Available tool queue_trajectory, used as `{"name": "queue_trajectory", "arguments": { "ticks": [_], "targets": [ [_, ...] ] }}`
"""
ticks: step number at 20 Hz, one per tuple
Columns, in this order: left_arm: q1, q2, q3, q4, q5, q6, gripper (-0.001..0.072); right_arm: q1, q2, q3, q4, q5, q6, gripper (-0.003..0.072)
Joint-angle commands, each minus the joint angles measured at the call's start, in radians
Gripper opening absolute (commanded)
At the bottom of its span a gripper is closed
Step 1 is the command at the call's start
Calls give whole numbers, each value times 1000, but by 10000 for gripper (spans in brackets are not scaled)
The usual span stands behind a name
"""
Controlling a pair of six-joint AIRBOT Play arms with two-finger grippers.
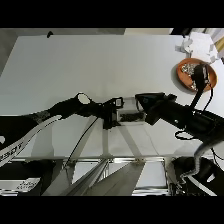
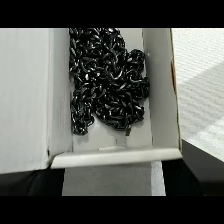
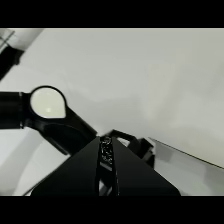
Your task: Fold the box and place the chain.
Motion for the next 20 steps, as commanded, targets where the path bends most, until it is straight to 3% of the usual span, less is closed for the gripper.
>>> {"name": "queue_trajectory", "arguments": {
  "ticks": [1,10,13,20],
  "targets": [
    [0,1,-1,0,0,0,207,1,1,0,167,-25,-122,15],
    [0,1,-1,0,0,0,207,1,-37,0,135,-13,-152,15],
    [0,1,-1,0,0,0,207,1,-122,0,1,61,-158,15],
    [0,1,-1,0,0,0,207,1,-364,0,-9,151,-158,16]
  ]
}}
